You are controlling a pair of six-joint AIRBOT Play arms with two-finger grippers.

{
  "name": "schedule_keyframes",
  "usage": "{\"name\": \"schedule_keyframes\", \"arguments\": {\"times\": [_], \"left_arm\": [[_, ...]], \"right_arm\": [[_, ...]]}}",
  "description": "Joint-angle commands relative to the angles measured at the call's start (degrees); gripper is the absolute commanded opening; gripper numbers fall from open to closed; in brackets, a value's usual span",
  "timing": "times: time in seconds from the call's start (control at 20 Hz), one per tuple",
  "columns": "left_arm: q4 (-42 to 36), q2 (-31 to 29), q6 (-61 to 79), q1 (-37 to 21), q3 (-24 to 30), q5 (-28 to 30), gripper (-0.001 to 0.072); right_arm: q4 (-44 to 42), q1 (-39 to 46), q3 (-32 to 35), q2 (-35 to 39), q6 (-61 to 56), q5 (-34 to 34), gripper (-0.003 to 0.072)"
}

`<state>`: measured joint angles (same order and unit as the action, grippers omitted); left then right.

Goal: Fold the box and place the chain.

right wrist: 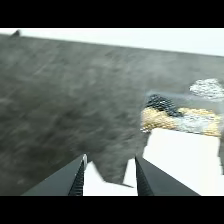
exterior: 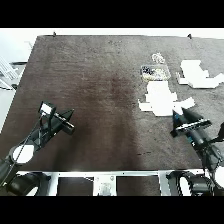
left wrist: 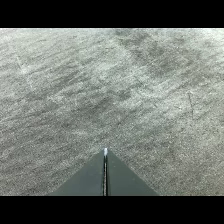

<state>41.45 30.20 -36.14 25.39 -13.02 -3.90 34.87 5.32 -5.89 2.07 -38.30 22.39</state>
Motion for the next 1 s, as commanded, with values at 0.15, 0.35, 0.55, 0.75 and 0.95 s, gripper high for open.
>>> {"name": "schedule_keyframes", "arguments": {"times": [0.15,0.35,0.55,0.75,0.95], "left_arm": [[0.00,-0.02,0.04,0.04,0.02,0.07,0.0022],[0.00,-0.02,0.04,0.04,0.02,0.04,0.0022],[0.00,-0.02,0.04,0.04,0.02,0.07,0.0021],[0.00,-0.02,0.04,0.04,0.02,0.07,0.0021],[0.00,-0.02,0.04,0.04,0.02,0.04,0.0022]], "right_arm": [[1.07,7.34,-10.32,-24.96,-0.09,-9.68,0.0388],[6.86,17.75,-25.97,-46.10,-0.57,2.45,0.0432],[12.52,31.91,-45.05,-65.07,-8.22,29.79,0.0457],[20.57,35.82,-61.27,-77.55,-10.80,44.30,0.0536],[26.75,35.71,-74.51,-87.76,-11.23,53.13,0.0537]]}}
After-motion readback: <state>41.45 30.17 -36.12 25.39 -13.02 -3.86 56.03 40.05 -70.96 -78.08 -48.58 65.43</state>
